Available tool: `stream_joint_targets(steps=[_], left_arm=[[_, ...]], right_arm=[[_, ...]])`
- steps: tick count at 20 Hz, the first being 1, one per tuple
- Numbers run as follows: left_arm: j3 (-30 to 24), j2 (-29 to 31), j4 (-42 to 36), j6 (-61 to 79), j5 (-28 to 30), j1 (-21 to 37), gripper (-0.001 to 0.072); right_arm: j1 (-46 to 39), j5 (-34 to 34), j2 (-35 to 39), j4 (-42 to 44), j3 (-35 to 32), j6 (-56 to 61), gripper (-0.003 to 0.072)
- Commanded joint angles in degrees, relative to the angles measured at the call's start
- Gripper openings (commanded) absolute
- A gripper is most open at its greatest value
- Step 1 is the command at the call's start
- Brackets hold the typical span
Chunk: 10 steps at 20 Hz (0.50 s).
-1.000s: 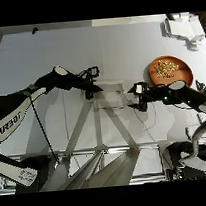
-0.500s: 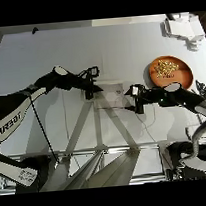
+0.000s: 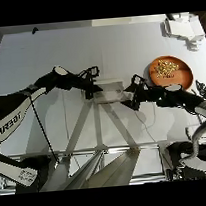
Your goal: Fold the box and place the chain.
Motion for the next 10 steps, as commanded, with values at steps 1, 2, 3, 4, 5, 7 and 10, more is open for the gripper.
stream_joint_targets(steps=[1, 2, 3, 4, 5, 7, 10], left_arm=[[-0.02, -0.04, 0.04, 0.04, -0.04, -0.04, 0.0005], [-0.02, -0.04, 0.04, 0.04, -0.02, -0.04, 0.0005], [-0.02, -0.04, 0.04, 0.04, -0.02, -0.04, 0.0005], [-0.02, -0.04, 0.04, 0.04, -0.04, -0.04, 0.0005], [-0.02, -0.04, 0.04, 0.04, -0.04, -0.04, 0.0005], [-0.02, -0.04, 0.04, 0.04, -0.04, -0.04, 0.0005], [-0.02, -0.04, 0.04, 0.04, -0.04, -0.04, 0.0005]], right_arm=[[0.07, -1.42, -0.04, 1.46, 0.13, 4.92, 0.0705], [0.07, -1.40, -0.04, 1.27, 0.46, 4.90, 0.0703], [0.07, -1.18, -0.04, 0.07, 1.01, 4.94, 0.0699], [0.07, -1.11, -0.04, -1.81, 1.64, 4.96, 0.0699], [0.07, -1.09, -0.04, -4.15, 2.23, 5.70, 0.0698], [0.07, -1.09, -0.04, -9.40, 3.58, 12.02, 0.0698], [0.07, -0.98, -0.04, -16.87, 5.51, 20.00, 0.0698]])
